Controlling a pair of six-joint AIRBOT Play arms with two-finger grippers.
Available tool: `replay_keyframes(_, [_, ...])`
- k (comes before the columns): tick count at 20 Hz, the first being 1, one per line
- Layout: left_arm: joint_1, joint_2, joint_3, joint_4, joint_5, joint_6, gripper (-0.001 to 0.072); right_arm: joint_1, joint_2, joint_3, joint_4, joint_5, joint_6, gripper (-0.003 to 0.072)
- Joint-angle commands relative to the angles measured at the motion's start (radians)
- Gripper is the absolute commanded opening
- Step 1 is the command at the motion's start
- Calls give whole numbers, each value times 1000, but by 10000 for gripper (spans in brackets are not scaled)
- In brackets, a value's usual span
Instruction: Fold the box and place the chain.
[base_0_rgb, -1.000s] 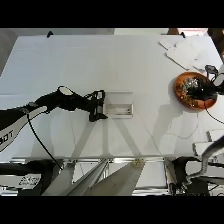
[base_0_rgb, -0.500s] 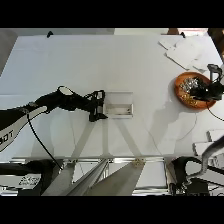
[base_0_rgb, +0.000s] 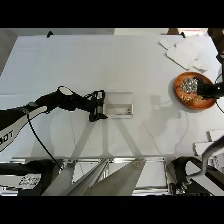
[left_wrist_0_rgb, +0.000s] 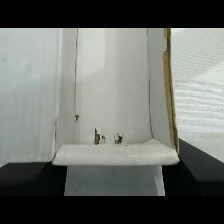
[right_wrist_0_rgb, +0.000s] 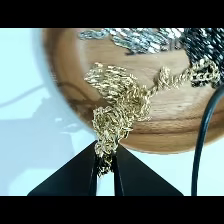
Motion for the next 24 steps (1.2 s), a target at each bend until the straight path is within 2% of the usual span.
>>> replay_keyframes(1, [0, 0, 0, 0, 0, 0, 291, 120, 72, 0, 38, 44, -14, 5])
replay_keyframes(8, [0, 1, 0, 0, 0, 0, 291, 412, 81, 0, 38, 79, 43, 5])
replay_keyframes(15, [0, 0, 0, 0, 0, 0, 291, 627, 80, 0, 38, 23, 120, 5])
replay_keyframes(20, [0, 1, 0, 0, 0, 0, 291, 739, 75, 0, 51, -59, 148, 5])
replay_keyframes(24, [0, 1, 0, 0, 0, 0, 291, 813, 57, 0, 125, -183, 148, 5])
